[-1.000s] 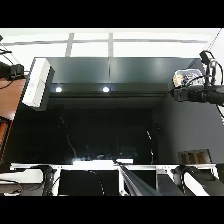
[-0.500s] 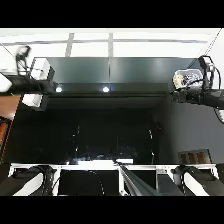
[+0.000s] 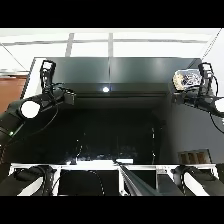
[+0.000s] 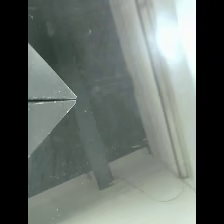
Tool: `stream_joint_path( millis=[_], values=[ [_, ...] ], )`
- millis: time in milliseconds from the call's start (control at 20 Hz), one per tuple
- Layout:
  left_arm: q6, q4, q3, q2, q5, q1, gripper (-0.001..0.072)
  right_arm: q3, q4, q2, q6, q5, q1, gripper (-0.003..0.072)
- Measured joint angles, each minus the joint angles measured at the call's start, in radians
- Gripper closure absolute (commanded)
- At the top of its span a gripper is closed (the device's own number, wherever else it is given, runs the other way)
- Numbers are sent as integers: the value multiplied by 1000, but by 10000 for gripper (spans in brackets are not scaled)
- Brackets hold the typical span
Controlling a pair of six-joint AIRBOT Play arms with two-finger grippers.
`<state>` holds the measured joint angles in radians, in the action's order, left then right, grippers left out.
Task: Fold the box and place the chain.
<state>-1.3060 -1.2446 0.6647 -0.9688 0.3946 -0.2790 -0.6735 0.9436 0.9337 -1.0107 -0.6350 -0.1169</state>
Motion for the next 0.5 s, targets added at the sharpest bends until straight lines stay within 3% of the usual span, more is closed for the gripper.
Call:
stream_joint_path(
  millis=[500],
  values=[
    [1,-3,-10,2,-48,-11,682,5,0,0,2,10,0,666]
  ],
)
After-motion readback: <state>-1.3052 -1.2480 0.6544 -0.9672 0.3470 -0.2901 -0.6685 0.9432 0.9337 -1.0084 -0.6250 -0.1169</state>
